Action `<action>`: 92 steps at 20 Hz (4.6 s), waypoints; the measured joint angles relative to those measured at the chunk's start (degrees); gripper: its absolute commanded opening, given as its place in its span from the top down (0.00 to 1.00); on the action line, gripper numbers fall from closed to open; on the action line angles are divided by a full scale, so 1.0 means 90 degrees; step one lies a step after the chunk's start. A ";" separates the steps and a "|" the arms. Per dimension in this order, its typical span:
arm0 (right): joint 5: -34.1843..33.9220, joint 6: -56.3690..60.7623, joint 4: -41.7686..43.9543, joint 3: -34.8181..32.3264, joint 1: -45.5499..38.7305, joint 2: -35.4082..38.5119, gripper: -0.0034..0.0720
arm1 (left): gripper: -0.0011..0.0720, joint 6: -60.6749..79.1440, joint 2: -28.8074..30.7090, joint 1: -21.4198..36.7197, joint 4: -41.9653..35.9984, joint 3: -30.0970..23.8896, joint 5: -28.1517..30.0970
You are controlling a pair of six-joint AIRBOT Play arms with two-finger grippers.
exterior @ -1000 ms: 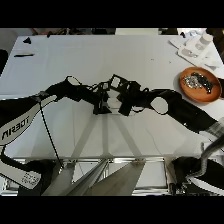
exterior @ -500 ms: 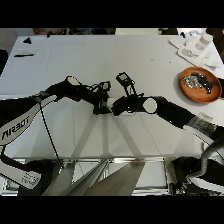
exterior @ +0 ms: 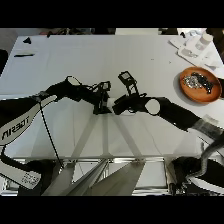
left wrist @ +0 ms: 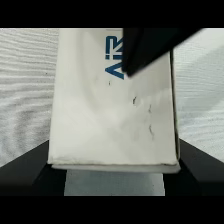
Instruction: Fold the box and place the chain.
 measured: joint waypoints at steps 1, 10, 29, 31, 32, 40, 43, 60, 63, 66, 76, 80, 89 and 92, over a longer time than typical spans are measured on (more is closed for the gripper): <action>0.0000 -0.0007 -0.0032 0.0000 -0.0049 0.0175 0.95 | 0.67 0.0000 0.0000 0.0000 0.0002 0.0000 0.0000; 0.1715 -0.1848 0.2067 -0.0214 -0.1729 0.0435 0.95 | 0.67 0.0010 0.0000 0.0000 0.0005 0.0000 -0.0007; 0.2866 -0.2696 0.2475 -0.0221 -0.2072 -0.0474 0.94 | 0.67 -0.0012 -0.0002 0.0002 -0.0005 -0.0002 -0.0027; 0.2752 -0.2679 0.2569 -0.0160 -0.2069 0.0007 0.94 | 0.67 -0.0012 -0.0002 0.0005 -0.0022 0.0000 0.0032; 0.2654 -0.2664 0.2443 -0.0148 -0.2076 0.0255 0.94 | 0.67 -0.0010 -0.0002 0.0005 -0.0019 0.0000 0.0027; 0.1894 -0.0920 -0.0488 -0.0102 -0.2747 0.2225 0.94 | 0.67 0.0007 -0.0002 0.0005 0.0005 0.0000 -0.0010; 0.2169 -0.0090 -0.1865 -0.0102 -0.3150 0.2441 0.94 | 0.67 0.0010 -0.0002 0.0005 0.0005 0.0000 -0.0010; 0.2943 0.0607 -0.3024 -0.0102 -0.3660 0.2426 0.94 | 0.97 -0.0993 0.1015 0.0012 0.0299 -0.0005 0.0272; 0.2946 0.0607 -0.3026 -0.0102 -0.3660 0.2426 0.94 | 0.97 -0.1710 0.1872 0.0012 0.0571 -0.0005 0.0566; 0.2946 0.0610 -0.3028 -0.0102 -0.3660 0.2426 0.94 | 0.97 -0.2730 0.2875 0.0015 0.1115 -0.0005 0.1081; 0.2941 0.0612 -0.3028 -0.0102 -0.3660 0.2426 0.94 | 0.97 -0.8259 0.5340 0.1183 0.5360 -0.0005 0.1702; 0.2941 0.0612 -0.3028 -0.0102 -0.3660 0.2426 0.94 | 0.96 -0.9092 0.5440 0.2232 0.5984 -0.0005 0.1355; 0.2936 0.0612 -0.3031 -0.0102 -0.3660 0.2426 0.94 | 0.97 -0.9457 0.3883 0.3322 0.6173 -0.0005 0.1603; 0.2936 0.0612 -0.3031 -0.0102 -0.3660 0.2426 0.94 | 0.97 -0.9474 0.3174 0.3376 0.5940 -0.0005 0.2392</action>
